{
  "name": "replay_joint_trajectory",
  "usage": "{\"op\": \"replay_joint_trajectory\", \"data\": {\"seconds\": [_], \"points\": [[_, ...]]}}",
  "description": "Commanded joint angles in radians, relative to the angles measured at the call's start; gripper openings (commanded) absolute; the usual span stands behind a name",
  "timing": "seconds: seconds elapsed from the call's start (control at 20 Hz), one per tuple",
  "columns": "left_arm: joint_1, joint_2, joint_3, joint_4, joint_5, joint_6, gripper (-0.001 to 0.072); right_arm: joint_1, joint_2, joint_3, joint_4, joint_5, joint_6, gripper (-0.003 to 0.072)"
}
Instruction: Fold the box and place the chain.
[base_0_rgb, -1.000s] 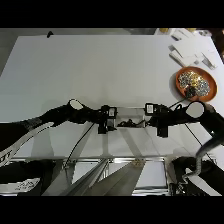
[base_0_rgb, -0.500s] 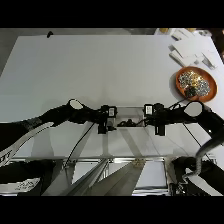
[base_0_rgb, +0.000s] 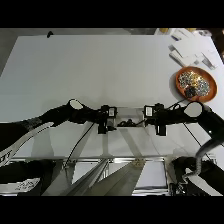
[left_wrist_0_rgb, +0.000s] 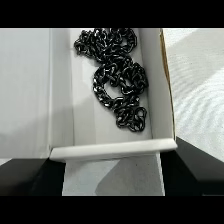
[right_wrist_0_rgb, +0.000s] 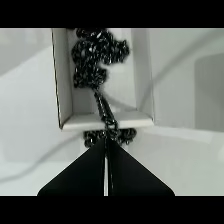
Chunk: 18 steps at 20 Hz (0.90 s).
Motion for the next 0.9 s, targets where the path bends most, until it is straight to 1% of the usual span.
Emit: {"op": "replay_joint_trajectory", "data": {"seconds": [0.0, 0.05, 0.1, 0.3, 0.45, 0.5, 0.55, 0.85], "points": [[0.0, 0.0, -0.001, 0.0, 0.0, 0.0, 0.0009, 0.0, 0.008, -0.001, -0.08, -0.006, 0.068, 0.0032], [0.0, 0.0, -0.001, 0.0, 0.0, 0.0, 0.0009, 0.0, 0.007, -0.001, -0.077, -0.01, 0.067, 0.0149], [0.0, 0.0, -0.001, 0.0, 0.0, 0.0, 0.0009, 0.0, 0.003, -0.001, -0.071, -0.018, 0.067, 0.0219], [0.0, 0.0, -0.001, 0.0, 0.0, 0.0, 0.0009, 0.0, -0.04, -0.001, -0.05, -0.039, 0.037, 0.0218], [0.0, 0.0, -0.001, 0.0, 0.0, 0.0, 0.0009, 0.0, -0.054, -0.001, 0.066, -0.039, -0.047, 0.0216], [0.0, 0.0, -0.001, 0.0, 0.0, 0.0, 0.0009, 0.0, -0.055, -0.001, 0.091, -0.036, -0.069, 0.02], [0.0, 0.0, -0.001, 0.0, 0.0, 0.0, 0.0009, 0.0, -0.055, -0.001, 0.091, -0.037, -0.072, 0.0177], [0.0, 0.0, -0.001, 0.0, 0.0, 0.0, 0.0009, 0.0, -0.055, -0.001, 0.089, -0.039, -0.087, 0.0177]]}}
